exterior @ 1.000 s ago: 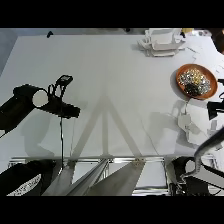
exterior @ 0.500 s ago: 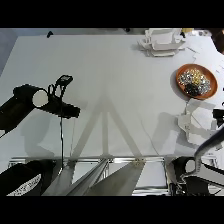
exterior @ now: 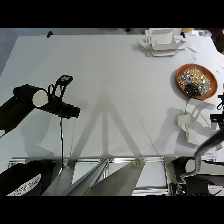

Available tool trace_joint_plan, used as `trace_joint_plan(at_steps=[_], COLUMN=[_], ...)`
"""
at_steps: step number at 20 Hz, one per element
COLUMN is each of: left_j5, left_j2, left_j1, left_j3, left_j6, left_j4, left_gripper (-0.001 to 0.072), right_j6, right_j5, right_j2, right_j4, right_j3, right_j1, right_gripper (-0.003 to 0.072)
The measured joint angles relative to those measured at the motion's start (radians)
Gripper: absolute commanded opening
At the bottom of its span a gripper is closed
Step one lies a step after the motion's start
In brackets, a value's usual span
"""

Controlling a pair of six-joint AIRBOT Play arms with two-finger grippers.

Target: Fold the box and place the chain.

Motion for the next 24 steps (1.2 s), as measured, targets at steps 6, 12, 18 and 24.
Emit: trace_joint_plan(at_steps=[6,12,18,24], left_j5=[0.0,0.0,0.0,0.027], left_j2=[0.0,0.0,0.0,0.0], left_j1=[0.0,0.0,0.0,-0.001], left_j3=[0.0,0.0,0.0,0.0], left_j6=[0.0,0.0,0.0,0.0], left_j4=[0.0,0.0,0.0,0.0], left_gripper=[0.0009,0.0009,0.0009,0.0009], right_j6=[-0.034,-0.112,-0.13,-0.046], right_j5=[0.071,0.021,-0.308,-0.586], right_j2=[-0.012,0.142,0.376,0.471], right_j4=[0.084,0.328,0.678,0.78], right_j3=[0.0,-0.007,-0.197,-0.365], right_j1=[0.016,0.285,0.602,0.871], right_gripper=[0.0016,0.0016,0.0016,0.0016])
